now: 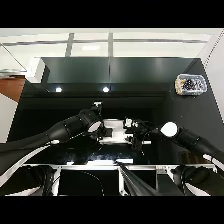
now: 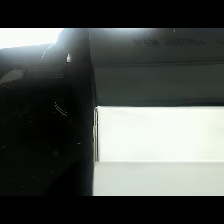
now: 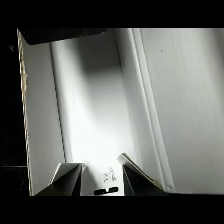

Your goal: Fold the box and place the chain.

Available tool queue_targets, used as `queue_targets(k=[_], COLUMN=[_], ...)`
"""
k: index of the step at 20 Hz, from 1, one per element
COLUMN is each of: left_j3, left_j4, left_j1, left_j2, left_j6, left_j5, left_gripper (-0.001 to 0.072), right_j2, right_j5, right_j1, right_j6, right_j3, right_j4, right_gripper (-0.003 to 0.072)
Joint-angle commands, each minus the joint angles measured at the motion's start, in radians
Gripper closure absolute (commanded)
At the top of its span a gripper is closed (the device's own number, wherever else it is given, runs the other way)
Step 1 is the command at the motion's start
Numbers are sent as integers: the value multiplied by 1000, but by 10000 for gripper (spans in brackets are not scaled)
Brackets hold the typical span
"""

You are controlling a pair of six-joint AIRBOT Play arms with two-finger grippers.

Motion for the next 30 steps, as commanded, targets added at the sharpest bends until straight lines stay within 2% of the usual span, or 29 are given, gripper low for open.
queue_targets(k=[1, 2, 3, 4, 5, 6, 7, 8, 9, 10, 14, 17, 18, 19, 21, 23, 26, 30], left_j3=[0, 0, 0, 0, 0, 0, 0, 0, 0, 0, 0, 0, 0, 0, 0, 0, 0, 0], left_j4=[0, -1, 0, 0, 0, 0, 0, 0, 0, 0, 0, -1, 0, 0, 0, 0, 0, 0], left_j1=[-1, -1, -1, -1, -1, -1, -1, -1, -1, -1, -1, -1, -1, -1, -1, -1, -1, -1], left_j2=[0, 0, 0, 0, 0, 0, 0, 0, 0, 0, 0, 0, 0, 0, 0, 0, -1, -1], left_j6=[2, 2, 2, 2, 2, 2, 2, 2, 2, 2, 2, 2, 2, 2, 2, 2, 2, 2], left_j5=[3, 3, 3, 3, 4, 4, 4, 4, 4, 4, 4, 3, 3, 3, 3, 3, 5, 5], left_gripper=[678, 678, 678, 678, 678, 678, 678, 678, 678, 678, 678, 679, 679, 678, 678, 678, 679, 678], right_j2=[-1, -1, -1, -1, -1, -1, -1, 3, 16, 40, 183, 210, 209, 206, 181, 139, 46, -61], right_j5=[-14, -13, -15, -15, -15, -15, -19, -20, -14, 7, 227, 264, 273, 294, 388, 483, 584, 554], right_j1=[2, 2, 2, 2, 2, 2, 2, -5, -21, -47, -284, -582, -686, -767, -885, -928, -883, -738], right_j6=[4, 3, 3, 3, 3, 3, 3, 10, 46, 117, 452, 1019, 1164, 1217, 1218, 1207, 1150, 1072], right_j3=[1, 1, 1, 1, 1, 1, 1, 2, 3, 7, 41, 35, 19, 0, -32, -50, -65, -71], right_j4=[2, 2, 2, 1, 2, 2, -6, -14, -25, -49, -202, -336, -339, -334, -335, -335, -296, -128], right_gripper=[301, 185, 201, 374, 381, 266, 340, 500, 602, 648, 648, 648, 648, 648, 648, 649, 649, 648])
